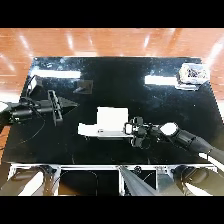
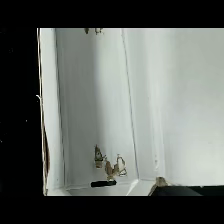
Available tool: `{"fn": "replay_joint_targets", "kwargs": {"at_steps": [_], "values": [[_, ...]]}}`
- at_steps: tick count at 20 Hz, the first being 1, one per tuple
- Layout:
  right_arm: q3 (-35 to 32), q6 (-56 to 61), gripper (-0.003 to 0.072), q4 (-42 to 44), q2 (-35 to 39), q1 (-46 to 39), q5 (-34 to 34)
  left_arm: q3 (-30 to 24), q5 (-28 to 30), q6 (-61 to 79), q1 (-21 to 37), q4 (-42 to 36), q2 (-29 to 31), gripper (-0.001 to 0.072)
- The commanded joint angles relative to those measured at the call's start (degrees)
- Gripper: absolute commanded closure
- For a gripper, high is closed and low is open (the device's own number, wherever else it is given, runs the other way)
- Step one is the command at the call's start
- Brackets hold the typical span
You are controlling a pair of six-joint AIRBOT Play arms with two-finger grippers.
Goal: Fold the box and place the chain.
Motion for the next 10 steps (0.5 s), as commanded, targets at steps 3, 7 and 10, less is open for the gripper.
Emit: {"fn": "replay_joint_targets", "kwargs": {"at_steps": [3,7,10], "values": [[0.04,0.0,0.0064,0.0,0.02,0.0,0.0,-4.11,0.31,5.53,0.0,4.76,-2.62,0.069],[0.04,0.0,0.0064,0.02,0.02,0.0,0.0,-4.31,3.45,5.53,-7.34,15.65,-3.41,0.0691],[0.04,0.0,0.0064,0.02,0.02,0.0,0.0,-4.35,7.72,5.46,-11.78,20.48,-4.11,0.0683]]}}
